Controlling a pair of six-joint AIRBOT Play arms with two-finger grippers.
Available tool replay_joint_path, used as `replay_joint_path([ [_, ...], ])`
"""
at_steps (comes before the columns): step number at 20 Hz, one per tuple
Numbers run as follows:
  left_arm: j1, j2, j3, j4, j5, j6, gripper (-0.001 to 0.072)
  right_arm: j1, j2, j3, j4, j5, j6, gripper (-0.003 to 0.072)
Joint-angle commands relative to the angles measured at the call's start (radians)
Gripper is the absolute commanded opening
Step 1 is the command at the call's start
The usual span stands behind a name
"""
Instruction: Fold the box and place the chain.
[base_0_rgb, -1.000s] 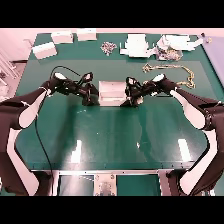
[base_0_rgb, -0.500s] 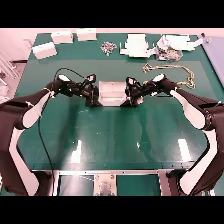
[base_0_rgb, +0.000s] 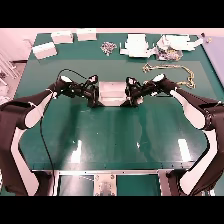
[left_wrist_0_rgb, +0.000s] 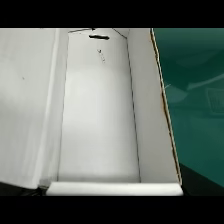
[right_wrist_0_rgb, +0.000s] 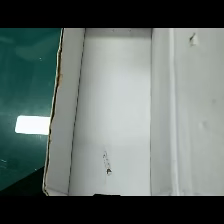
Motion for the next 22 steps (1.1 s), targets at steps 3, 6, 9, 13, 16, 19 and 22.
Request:
replay_joint_path([
  [3,-0.001,-0.001,0.000,0.005,-0.002,-0.008,0.0720,0.000,0.000,0.000,0.000,0.000,0.000,0.0507],
  [6,0.005,-0.001,0.000,0.013,-0.027,0.011,0.0720,0.000,0.000,0.000,0.000,0.000,0.000,0.0507],
  [9,0.006,-0.001,0.000,0.018,-0.033,0.010,0.0720,0.000,0.000,0.000,0.000,0.000,0.000,0.0507],
  [13,0.005,-0.002,0.000,0.040,-0.047,-0.020,0.0720,0.000,0.000,0.000,0.000,0.000,0.000,0.0507],
  [16,0.005,-0.002,0.000,0.040,-0.046,-0.026,0.0720,0.000,0.000,0.000,0.000,0.000,0.000,0.0507],
  [19,0.005,-0.002,0.000,0.040,-0.040,-0.042,0.0693,0.000,0.000,0.000,0.000,0.000,0.000,0.0507],
  [22,0.005,-0.002,0.000,0.039,-0.033,-0.045,0.0692,0.000,0.000,0.000,0.000,0.000,0.000,0.0507],
])
